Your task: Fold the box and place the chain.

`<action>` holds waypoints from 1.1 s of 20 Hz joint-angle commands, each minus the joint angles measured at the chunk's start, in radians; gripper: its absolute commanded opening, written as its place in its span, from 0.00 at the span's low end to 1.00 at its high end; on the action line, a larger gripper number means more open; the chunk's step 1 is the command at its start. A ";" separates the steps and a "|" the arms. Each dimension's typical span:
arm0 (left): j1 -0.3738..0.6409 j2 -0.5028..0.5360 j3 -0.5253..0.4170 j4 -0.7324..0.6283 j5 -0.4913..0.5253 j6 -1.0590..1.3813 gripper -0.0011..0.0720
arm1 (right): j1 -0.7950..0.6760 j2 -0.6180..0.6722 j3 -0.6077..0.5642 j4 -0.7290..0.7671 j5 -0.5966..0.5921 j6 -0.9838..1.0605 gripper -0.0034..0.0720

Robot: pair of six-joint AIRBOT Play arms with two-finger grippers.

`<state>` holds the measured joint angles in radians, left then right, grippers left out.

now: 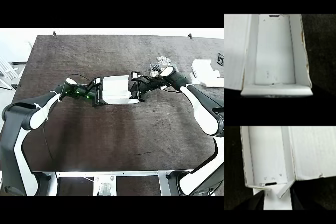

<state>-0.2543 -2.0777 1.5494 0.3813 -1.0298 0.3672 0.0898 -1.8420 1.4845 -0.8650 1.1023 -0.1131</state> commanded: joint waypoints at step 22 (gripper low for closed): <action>0.000 0.000 0.000 0.000 0.000 0.000 0.66 | 0.062 -0.017 -0.003 0.014 0.013 0.000 0.94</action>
